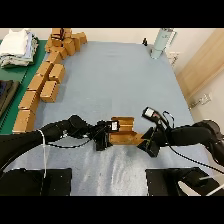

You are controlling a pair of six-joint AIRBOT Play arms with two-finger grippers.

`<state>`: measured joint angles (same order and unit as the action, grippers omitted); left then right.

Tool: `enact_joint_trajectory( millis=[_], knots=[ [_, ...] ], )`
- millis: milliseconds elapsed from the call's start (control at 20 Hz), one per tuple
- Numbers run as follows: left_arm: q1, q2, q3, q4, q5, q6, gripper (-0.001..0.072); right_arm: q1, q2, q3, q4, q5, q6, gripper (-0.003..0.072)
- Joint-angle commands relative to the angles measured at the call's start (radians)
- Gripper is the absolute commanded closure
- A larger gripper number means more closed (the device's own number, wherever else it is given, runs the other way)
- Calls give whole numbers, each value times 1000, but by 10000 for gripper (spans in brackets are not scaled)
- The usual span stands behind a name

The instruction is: Fold the box.

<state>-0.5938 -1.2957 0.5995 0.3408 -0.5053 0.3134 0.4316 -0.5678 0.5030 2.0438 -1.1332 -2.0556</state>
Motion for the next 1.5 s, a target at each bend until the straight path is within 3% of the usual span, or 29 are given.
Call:
enact_joint_trajectory(
  millis=[0, 150, 200, 250, 400, 650, 850, 1050, 1450],
  knots=[
    [1, 0, 0, 0, -1, 0, 187, 1, 63, 0, 136, -16, 472, 219],
    [1, 0, 0, 1, -1, 0, 187, 1, 48, 0, 158, 66, 636, 234],
    [1, 0, 0, 1, -1, 0, 187, 1, 30, 0, 200, 98, 687, 433],
    [1, 0, 0, 0, -1, 0, 187, 1, 2, 0, 238, 160, 681, 680],
    [1, 0, 0, 0, -1, 0, 187, 0, -143, 51, 253, 295, 550, 681],
    [1, 0, 0, 0, -1, 0, 187, 0, -504, 289, 210, 235, 402, 681],
    [1, 0, 0, 0, -1, 0, 187, 1, -696, 324, 212, 203, 334, 681],
    [1, 0, 0, 0, -1, 0, 187, 1, -770, 316, 212, 190, 275, 681],
    [1, 0, 0, 0, -1, 0, 187, 1, -765, 329, 212, 209, 194, 681]
  ],
)
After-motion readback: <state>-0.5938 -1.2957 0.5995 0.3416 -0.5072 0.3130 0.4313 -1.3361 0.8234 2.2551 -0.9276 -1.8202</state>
